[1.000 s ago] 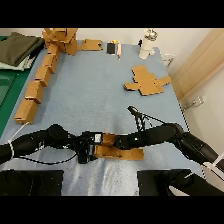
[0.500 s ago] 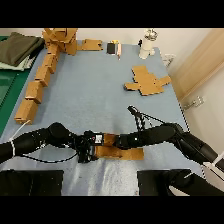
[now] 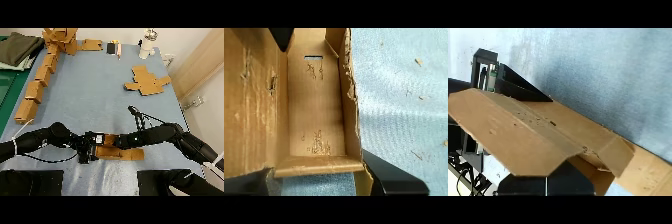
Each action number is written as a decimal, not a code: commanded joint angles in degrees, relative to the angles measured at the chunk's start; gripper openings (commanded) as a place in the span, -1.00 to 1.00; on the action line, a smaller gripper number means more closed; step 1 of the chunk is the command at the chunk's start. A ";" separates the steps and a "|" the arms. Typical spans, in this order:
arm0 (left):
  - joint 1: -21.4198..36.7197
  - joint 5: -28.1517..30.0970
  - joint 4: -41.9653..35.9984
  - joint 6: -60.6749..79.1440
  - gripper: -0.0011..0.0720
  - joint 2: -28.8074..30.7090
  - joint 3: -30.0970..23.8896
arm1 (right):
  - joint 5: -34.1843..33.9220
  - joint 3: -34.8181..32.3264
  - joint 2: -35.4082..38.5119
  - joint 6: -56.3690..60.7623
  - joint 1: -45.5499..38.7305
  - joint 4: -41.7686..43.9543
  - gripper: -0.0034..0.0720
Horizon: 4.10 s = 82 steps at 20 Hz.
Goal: Fold the box.
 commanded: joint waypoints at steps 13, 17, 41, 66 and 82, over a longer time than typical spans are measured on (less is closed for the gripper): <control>0.04 3.87 5.25 -9.51 0.12 0.00 0.04 | 6.75 3.54 -4.48 -3.21 -1.99 -0.61 -0.90; 0.02 3.85 5.53 -9.01 0.12 -0.02 -0.07 | 8.04 3.54 -8.11 -6.67 -1.99 -0.85 -0.90; 0.04 3.41 7.43 -8.92 0.11 -0.02 -0.07 | -1.42 13.57 -5.79 -15.89 -0.94 -18.80 -0.90; 0.04 3.41 7.43 -8.92 0.11 -0.02 -0.07 | 4.39 -8.24 5.31 -65.64 0.46 -13.16 0.57; 0.04 3.41 7.43 -8.92 0.11 -0.02 -0.04 | 10.32 -8.24 0.96 -70.58 6.14 -8.96 -0.36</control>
